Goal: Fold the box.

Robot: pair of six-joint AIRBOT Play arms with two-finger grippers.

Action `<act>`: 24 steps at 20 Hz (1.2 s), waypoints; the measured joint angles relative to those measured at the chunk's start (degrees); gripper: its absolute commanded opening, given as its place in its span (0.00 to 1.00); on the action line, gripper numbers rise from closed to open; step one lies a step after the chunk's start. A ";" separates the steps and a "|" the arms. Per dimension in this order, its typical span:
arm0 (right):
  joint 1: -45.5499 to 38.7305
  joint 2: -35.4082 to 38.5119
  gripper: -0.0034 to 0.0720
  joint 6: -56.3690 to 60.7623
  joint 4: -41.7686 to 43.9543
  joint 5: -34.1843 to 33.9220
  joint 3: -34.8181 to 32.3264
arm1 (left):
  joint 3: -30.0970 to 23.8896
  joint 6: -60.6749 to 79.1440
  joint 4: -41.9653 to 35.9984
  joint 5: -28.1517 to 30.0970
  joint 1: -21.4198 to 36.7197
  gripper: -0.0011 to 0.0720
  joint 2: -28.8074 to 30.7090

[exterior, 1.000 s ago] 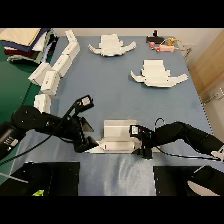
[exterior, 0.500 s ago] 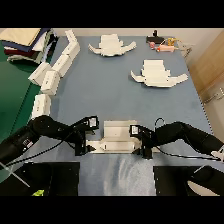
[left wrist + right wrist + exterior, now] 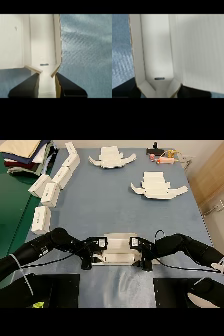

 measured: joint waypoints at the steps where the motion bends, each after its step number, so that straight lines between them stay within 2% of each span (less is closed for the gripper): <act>1: 0.00 -0.02 0.73 0.00 0.02 0.00 0.00 | 0.00 0.35 -0.63 0.72 -0.57 0.18 -0.63; 9: 0.00 -0.02 0.73 0.00 0.00 0.00 0.00 | 0.02 1.25 -5.42 7.72 -4.79 0.18 -2.08; 10: 0.00 -0.02 0.73 -0.02 0.00 0.00 0.00 | 0.02 1.25 -5.64 8.07 -5.11 0.32 -2.12; 11: 0.00 0.00 0.73 -0.02 0.00 0.00 0.00 | 0.02 1.22 -5.92 8.33 -5.44 0.68 -2.12; 12: 0.00 0.00 0.73 -0.07 -0.02 0.00 0.00 | 0.02 0.98 -6.19 8.46 -5.60 0.76 -2.14; 16: 0.00 0.00 0.73 -0.07 -0.02 -0.02 0.00 | 0.07 -3.54 -5.33 8.41 -5.95 0.76 -2.14; 17: 0.00 0.00 0.73 -0.04 -0.02 0.00 0.00 | 0.07 -5.11 -4.68 8.37 -6.01 0.63 -2.14; 18: 0.00 -0.02 0.73 -0.02 -0.02 -0.02 0.00 | 0.07 -6.91 -3.65 8.31 -6.05 0.25 -2.12; 19: 0.00 0.00 0.73 -0.02 -0.02 0.00 0.00 | 0.13 -9.40 -1.53 7.91 -6.05 0.04 -1.99; 21: 0.00 0.00 0.73 0.04 0.00 0.00 0.00 | 0.74 -16.04 3.23 6.62 -6.05 0.04 -1.20; 24: 0.00 -0.02 0.73 0.04 0.00 0.00 0.00 | 2.97 -31.39 14.45 2.47 -6.05 0.04 1.66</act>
